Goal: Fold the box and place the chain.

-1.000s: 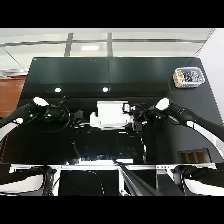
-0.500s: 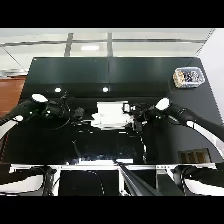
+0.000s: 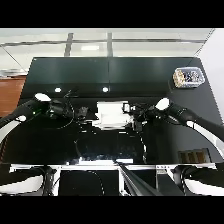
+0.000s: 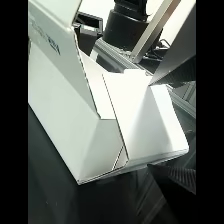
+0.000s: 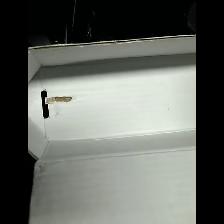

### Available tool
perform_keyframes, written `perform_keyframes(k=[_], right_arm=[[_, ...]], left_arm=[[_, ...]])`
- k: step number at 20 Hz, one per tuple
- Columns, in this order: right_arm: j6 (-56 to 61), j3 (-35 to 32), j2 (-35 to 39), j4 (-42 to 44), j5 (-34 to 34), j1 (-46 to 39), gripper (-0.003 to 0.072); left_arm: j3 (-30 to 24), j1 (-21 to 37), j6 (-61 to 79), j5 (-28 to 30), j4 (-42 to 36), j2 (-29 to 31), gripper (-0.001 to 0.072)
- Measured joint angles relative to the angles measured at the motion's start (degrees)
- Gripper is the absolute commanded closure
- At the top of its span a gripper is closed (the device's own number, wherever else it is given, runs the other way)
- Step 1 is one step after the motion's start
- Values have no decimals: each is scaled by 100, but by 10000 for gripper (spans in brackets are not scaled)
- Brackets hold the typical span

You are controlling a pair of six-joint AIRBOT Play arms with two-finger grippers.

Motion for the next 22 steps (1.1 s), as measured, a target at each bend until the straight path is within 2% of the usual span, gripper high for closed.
perform_keyframes(k=[7,10,14,22], right_arm=[[0,0,-2,-2,0,0,611],[0,0,0,-2,0,0,611],[0,0,0,0,0,0,610],[0,0,0,-2,0,0,610]], left_arm=[[155,-39,-173,13,-9,2,173],[284,-212,-678,229,133,70,209],[566,-597,-1320,570,555,136,209],[1045,-1147,-2334,748,1707,157,209]])
